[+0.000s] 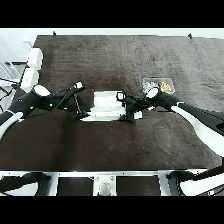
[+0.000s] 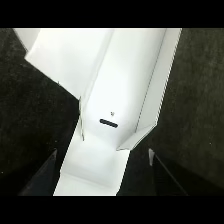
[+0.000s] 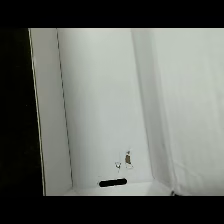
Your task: Fold the box and place the chain.
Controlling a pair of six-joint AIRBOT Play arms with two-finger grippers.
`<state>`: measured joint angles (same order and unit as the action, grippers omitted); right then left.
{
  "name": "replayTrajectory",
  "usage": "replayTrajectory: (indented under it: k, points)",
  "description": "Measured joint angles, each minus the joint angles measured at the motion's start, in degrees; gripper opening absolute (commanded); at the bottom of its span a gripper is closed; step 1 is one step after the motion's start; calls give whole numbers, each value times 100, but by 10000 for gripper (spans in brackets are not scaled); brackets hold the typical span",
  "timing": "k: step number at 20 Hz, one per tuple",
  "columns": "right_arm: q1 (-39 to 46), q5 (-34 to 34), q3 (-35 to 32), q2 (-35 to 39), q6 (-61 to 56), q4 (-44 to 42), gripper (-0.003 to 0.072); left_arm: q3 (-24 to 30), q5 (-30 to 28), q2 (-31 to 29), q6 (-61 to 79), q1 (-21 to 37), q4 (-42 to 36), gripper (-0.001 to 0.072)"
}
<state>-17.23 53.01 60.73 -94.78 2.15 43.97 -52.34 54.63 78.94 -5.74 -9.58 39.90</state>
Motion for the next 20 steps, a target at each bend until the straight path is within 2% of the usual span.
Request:
replayTrajectory:
  k: [13,20]
  points:
    - [0,-2,0,0,-2,2,594,-76,-192,411,490,-52,-85,651]
    - [0,-2,0,0,-2,2,595,-201,-409,616,857,-199,122,652]
